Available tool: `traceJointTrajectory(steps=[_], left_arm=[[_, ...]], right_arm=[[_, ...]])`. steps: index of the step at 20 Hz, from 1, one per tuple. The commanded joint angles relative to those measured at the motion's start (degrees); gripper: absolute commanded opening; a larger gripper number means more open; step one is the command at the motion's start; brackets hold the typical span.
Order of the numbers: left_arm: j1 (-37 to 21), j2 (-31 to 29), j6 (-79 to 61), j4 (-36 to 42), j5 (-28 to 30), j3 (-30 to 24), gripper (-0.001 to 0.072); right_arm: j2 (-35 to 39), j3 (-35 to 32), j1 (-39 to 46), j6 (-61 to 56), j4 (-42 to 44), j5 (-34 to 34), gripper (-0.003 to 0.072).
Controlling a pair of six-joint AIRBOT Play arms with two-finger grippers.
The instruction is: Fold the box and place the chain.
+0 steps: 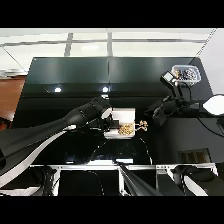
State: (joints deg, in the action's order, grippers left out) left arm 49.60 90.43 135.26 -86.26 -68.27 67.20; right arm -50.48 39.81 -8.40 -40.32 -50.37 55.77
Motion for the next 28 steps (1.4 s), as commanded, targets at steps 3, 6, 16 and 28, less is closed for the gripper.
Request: traceJointTrajectory(steps=[3, 6, 16, 28], left_arm=[[0.04, 0.02, 0.0, -0.02, -0.02, 0.02, 0.0033], [0.04, 0.02, 0.0, -0.02, -0.74, 0.02, 0.0033], [0.04, 0.02, 0.0, -0.04, -0.98, 0.02, 0.0033], [0.04, 0.04, 0.02, -0.02, -0.79, 0.02, 0.0033]], right_arm=[[-3.28, -12.5, -0.42, 11.52, -4.7, -12.96, 0.0714], [-4.22, -15.39, -3.89, 28.04, -2.47, -17.25, 0.0711], [-10.45, -15.3, -4.35, 52.76, 15.85, -15.1, 0.0707], [-14.47, -14.8, -4.46, 46.93, 9.18, -17.11, 0.0215]])
